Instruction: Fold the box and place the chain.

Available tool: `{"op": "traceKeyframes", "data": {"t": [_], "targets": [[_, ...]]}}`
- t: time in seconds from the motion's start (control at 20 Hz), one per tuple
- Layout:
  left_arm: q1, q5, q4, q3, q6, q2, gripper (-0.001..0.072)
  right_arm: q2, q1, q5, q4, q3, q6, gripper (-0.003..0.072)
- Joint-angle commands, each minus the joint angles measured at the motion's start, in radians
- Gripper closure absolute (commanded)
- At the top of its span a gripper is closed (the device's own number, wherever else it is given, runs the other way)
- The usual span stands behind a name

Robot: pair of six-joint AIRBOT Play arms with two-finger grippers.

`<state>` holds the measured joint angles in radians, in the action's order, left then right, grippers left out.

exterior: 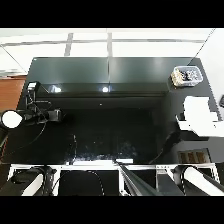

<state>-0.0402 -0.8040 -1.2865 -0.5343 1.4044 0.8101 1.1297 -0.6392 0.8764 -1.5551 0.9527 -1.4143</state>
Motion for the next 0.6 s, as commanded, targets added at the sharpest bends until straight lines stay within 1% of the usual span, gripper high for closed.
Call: {"op": "traceKeyframes", "data": {"t": [0.0,0.1,0.3,0.55], "targets": [[-0.001,0.008,0.000,-0.001,-0.010,0.002,0.0024,0.200,-0.130,0.235,-0.123,0.172,0.105,0.0069],[-0.001,0.016,0.000,-0.001,-0.010,0.002,0.0024,0.299,-0.150,0.291,-0.118,0.233,0.124,0.0069],[-0.001,0.014,0.000,-0.001,-0.010,0.002,0.0024,0.406,-0.153,0.287,-0.123,0.313,0.168,0.0070],[-0.001,0.011,0.001,-0.001,-0.010,0.002,0.0024,0.448,-0.169,0.279,-0.123,0.377,0.212,0.0071]]}}
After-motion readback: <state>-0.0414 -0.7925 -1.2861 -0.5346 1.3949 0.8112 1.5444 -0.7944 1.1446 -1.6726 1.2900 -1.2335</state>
